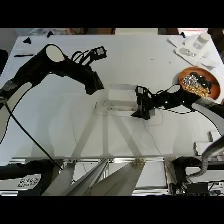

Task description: Fold the box and place the chain.

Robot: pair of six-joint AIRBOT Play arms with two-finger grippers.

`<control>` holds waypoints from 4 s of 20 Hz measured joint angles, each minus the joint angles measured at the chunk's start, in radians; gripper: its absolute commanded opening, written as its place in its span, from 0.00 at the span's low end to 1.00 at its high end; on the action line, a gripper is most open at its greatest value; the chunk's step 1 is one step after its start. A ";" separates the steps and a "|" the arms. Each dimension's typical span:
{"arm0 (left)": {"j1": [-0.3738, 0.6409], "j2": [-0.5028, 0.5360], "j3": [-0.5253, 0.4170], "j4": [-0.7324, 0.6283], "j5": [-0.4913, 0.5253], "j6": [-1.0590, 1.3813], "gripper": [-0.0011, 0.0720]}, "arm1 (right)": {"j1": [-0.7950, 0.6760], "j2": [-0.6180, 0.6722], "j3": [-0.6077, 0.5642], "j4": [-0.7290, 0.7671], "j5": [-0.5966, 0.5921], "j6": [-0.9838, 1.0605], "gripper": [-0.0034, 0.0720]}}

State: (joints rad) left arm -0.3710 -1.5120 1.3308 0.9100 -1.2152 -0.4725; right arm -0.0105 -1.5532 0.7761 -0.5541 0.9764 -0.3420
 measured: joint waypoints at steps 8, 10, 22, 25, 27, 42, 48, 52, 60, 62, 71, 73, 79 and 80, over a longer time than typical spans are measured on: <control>-0.063 0.027 -0.186 0.060 0.062 0.163 0.82 | 0.000 0.000 0.000 0.001 0.000 0.000 0.57; -0.069 0.027 -0.233 0.064 0.097 0.228 0.82 | 0.000 0.000 0.000 0.001 0.000 0.000 0.57; -0.088 -0.023 -0.298 -0.071 0.127 0.415 0.80 | 0.000 0.000 0.000 0.001 0.000 0.000 0.57; -0.089 -0.028 -0.298 -0.076 0.117 0.418 0.80 | 0.000 0.000 0.000 0.001 0.000 0.000 0.57; -0.082 -0.030 -0.298 -0.060 0.098 0.420 0.80 | 0.000 0.000 0.000 0.001 0.001 0.000 0.57; -0.061 -0.032 -0.298 -0.013 0.241 0.424 0.77 | 0.000 0.000 0.000 0.001 0.000 0.000 0.57; -0.061 -0.035 -0.298 -0.042 0.181 0.425 0.77 | 0.000 0.000 0.000 0.001 0.000 0.000 0.57; -0.061 -0.038 -0.298 -0.054 0.116 0.425 0.74 | 0.000 0.000 0.000 0.000 0.002 -0.003 0.57; -0.061 -0.039 -0.298 -0.064 0.141 0.497 0.55 | 0.000 0.000 0.000 0.002 -0.001 0.002 0.57; -0.061 -0.039 -0.298 -0.065 0.163 0.505 0.55 | 0.000 0.000 0.000 0.002 -0.001 0.002 0.57; -0.061 -0.039 -0.298 -0.015 0.187 0.495 0.47 | 0.000 0.000 0.000 0.001 0.000 0.001 0.57; -0.061 -0.039 -0.298 0.004 0.192 0.491 0.48 | 0.000 0.000 0.000 0.001 0.000 0.001 0.57; -0.066 -0.050 -0.298 0.008 0.231 0.489 0.50 | 0.000 0.000 0.000 0.001 0.000 0.000 0.57; -0.071 -0.053 -0.298 0.002 0.233 0.489 0.50 | 0.000 0.000 0.000 0.001 0.000 0.000 0.57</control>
State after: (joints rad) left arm -0.4416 -1.5650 1.0325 0.9119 -0.9817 0.0166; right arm -0.0105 -1.5532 0.7761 -0.5529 0.9764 -0.3416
